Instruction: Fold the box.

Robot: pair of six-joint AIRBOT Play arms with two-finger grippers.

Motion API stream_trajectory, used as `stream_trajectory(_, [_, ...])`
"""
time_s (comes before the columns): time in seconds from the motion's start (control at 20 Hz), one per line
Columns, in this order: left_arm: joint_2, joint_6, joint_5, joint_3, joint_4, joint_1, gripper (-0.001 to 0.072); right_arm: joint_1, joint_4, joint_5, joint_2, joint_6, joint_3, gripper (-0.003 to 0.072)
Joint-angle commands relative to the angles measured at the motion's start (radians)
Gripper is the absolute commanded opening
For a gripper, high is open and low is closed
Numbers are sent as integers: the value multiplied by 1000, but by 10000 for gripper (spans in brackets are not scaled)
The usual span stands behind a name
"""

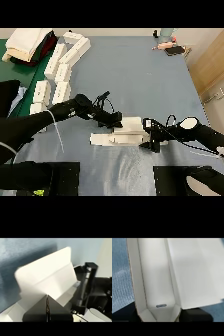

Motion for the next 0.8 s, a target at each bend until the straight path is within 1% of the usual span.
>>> stream_trajectory(0.0, [126, 108, -14, 3, -7, 43, 12, 0, 1, -1, 1, 3, 1, 506])
stream_trajectory(0.1, [236, 151, -29, 3, 37, 69, 12, 0, 1, -1, 1, 3, 1, 507])
stream_trajectory(0.25, [378, 151, -41, 3, 180, 71, 12, 0, 1, -1, 1, 3, 1, 507])
stream_trajectory(0.4, [470, 171, -78, 2, 335, 71, 12, 0, 1, -1, 1, 3, 1, 506])
stream_trajectory(0.5, [512, 296, -147, -7, 414, 69, 12, 0, 1, -1, 1, 3, 1, 506])
stream_trajectory(0.55, [534, 402, -190, -22, 425, 66, 11, 0, 1, -1, 1, 3, 1, 507])
stream_trajectory(0.6, [558, 470, -203, -49, 425, 67, 11, 0, 1, -1, 1, 3, 1, 507])
stream_trajectory(0.7, [602, 652, -201, -140, 423, 67, 14, 0, 1, -1, 1, 3, 1, 507])
stream_trajectory(0.75, [613, 743, -190, -194, 419, 67, 45, 0, 1, -1, 1, 3, 1, 507])
